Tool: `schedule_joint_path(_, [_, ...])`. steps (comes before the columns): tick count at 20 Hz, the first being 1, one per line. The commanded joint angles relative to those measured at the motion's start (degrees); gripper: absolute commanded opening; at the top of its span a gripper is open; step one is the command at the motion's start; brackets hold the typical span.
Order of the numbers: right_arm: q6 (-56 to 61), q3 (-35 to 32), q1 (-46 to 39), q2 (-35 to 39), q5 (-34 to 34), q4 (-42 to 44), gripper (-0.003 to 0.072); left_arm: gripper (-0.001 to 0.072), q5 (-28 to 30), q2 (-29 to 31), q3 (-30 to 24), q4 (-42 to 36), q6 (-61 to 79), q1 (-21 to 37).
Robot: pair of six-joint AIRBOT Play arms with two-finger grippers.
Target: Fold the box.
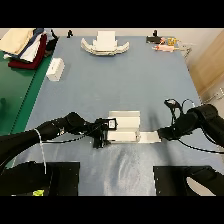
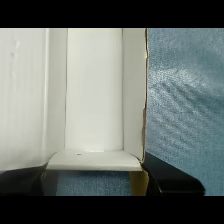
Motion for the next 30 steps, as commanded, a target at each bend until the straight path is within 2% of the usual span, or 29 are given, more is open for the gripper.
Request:
schedule_joint_path(1, [-7.1, -0.8, -1.1, -3.7, 2.8, 19.3, 0.0005, 0.0521, 0.0, 0.0, 0.0, 0.0, 0.0, 0.0])
schedule_joint_path(6, [-12.3, 0.8, -1.1, -0.2, 2.8, 27.1, 0.0009, 0.0521, 0.0, 0.0, 0.0, 0.0, 0.0, 0.0])
schedule_joint_path(7, [-12.7, 0.8, -1.1, 0.5, 2.7, 27.5, 0.0105, 0.0521, 0.0, 0.0, 0.0, 0.0, 0.0, 0.0])
schedule_joint_path(8, [-12.8, 0.8, -1.1, 1.1, 2.6, 27.8, 0.0279, 0.0522, 0.0, 0.0, 0.0, 0.0, 0.0, 0.0])
schedule_joint_path(9, [-12.8, 0.8, -1.1, 1.6, 2.6, 28.2, 0.0376, 0.0521, 0.0, 0.0, 0.0, 0.0, 0.0, 0.0])
schedule_joint_path(13, [-12.8, 0.9, -1.0, 2.0, 2.6, 28.9, 0.0378, 0.0522, 0.0, 0.0, 0.0, 0.0, 0.0, 0.0])
schedule_joint_path(14, [-12.8, 0.9, -1.0, 2.0, 2.6, 29.5, 0.044, 0.0522, 0.0, 0.0, 0.0, 0.0, 0.0, 0.0])
schedule_joint_path(15, [-12.8, 0.9, -1.0, 1.8, 2.7, 30.2, 0.0549, 0.0522, 0.0, 0.0, 0.0, 0.0, 0.0, 0.0])
schedule_joint_path(19, [-12.7, 0.9, -0.3, 1.7, 5.8, 30.2, 0.0536, 0.0522, 0.0, 0.0, 0.0, 0.0, 0.0, 0.0])
schedule_joint_path(23, [-8.3, 1.0, 6.2, -0.2, 9.6, 27.5, 0.0518, 0.0522, 0.0, 0.0, 0.0, 0.0, 0.0, 0.0])
schedule_joint_path(27, [9.0, 6.6, 17.7, -5.5, 9.8, 11.5, 0.0517, 0.0522, 0.0, 0.0, 0.0, 0.0, 0.0, 0.0])
schedule_joint_path(30, [24.2, 12.4, 26.8, -10.5, 5.5, -1.5, 0.0516, 0.0521, 0.0, 0.0, 0.0, 0.0, 0.0, 0.0])
